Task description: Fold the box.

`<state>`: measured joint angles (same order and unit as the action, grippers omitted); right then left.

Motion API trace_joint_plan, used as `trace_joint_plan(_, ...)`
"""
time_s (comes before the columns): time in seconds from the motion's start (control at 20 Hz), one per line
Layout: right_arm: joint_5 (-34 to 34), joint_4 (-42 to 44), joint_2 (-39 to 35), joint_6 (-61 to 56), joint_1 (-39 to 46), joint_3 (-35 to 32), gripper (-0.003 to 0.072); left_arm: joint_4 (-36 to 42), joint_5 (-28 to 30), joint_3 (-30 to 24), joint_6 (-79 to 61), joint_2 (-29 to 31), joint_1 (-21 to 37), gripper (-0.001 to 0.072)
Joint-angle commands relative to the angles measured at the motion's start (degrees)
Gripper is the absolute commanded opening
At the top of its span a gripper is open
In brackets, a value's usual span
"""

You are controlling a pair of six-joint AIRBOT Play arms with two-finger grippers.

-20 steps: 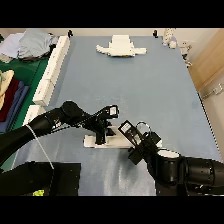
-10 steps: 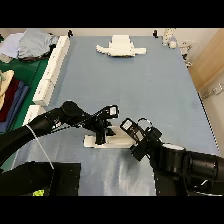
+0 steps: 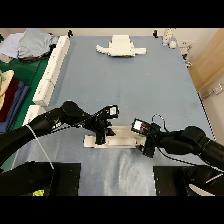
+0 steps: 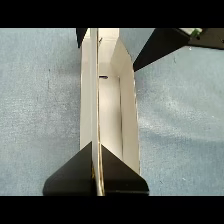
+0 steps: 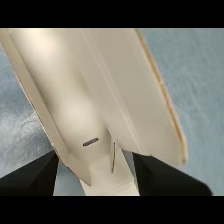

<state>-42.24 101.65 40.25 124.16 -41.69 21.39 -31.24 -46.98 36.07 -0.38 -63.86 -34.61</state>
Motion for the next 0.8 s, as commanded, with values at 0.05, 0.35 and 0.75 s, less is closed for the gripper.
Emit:
trace_joint_plan(0.05, -4.2, 25.07, 3.43, 40.17, 13.94, -0.96, 0.072, -0.02, 0.02, 0.0, 0.0, -0.02, -0.04, 0.0013)
trace_joint_plan(0.35, -5.73, 28.28, 7.91, 47.98, 16.68, -0.87, 0.0719, -0.02, 0.0, 0.0, 0.0, -0.02, -0.04, 0.0013)
trace_joint_plan(0.75, -4.31, 25.64, 7.89, 44.78, 16.7, -0.74, 0.0716, -0.02, 0.0, 0.0, -0.02, -0.02, -0.04, 0.0013)
